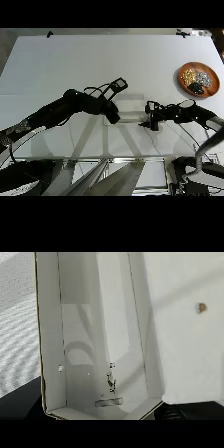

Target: Fold the box and place the chain.

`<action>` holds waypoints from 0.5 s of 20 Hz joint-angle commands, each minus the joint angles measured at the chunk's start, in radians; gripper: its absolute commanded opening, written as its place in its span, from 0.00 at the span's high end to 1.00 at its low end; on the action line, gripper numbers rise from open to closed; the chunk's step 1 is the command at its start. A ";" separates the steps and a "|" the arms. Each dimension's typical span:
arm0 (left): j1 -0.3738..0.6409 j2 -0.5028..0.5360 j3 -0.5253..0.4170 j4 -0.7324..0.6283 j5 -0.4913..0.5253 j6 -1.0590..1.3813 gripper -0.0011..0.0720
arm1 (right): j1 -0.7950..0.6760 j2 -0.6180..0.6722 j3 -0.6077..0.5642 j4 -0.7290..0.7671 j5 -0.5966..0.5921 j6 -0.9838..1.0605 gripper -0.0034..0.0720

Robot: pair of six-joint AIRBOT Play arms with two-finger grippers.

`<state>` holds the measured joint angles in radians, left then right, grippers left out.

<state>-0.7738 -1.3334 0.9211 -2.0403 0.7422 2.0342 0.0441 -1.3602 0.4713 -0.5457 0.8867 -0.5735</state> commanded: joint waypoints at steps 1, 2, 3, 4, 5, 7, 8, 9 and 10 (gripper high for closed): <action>0.010 0.009 -0.079 0.026 0.017 -0.022 0.97 | 0.000 -0.001 0.000 0.000 0.000 0.000 0.41; 0.010 0.009 -0.090 0.026 0.017 -0.019 0.97 | 0.000 -0.001 0.000 0.000 0.000 0.000 0.41; 0.010 0.009 -0.098 0.026 0.018 -0.018 0.97 | 0.000 -0.001 0.000 0.000 0.000 0.000 0.41; 0.010 0.009 -0.103 0.031 0.020 -0.018 0.97 | 0.000 -0.001 0.000 0.000 0.000 0.000 0.41; 0.010 0.009 -0.106 0.045 0.029 -0.019 0.97 | 0.000 -0.001 0.000 0.000 0.000 0.000 0.41; 0.014 0.009 -0.121 0.072 0.049 -0.019 0.97 | 0.000 -0.001 0.000 0.000 0.000 0.000 0.41; 0.015 0.009 -0.134 0.088 0.051 -0.019 0.97 | 0.000 -0.001 0.000 0.000 0.000 0.000 0.41; 0.015 0.009 -0.145 0.098 0.047 -0.019 0.97 | 0.000 -0.001 0.000 0.000 0.000 0.000 0.41; 0.015 0.008 -0.154 0.102 0.039 -0.020 0.97 | 0.000 -0.001 0.000 0.000 0.000 0.000 0.41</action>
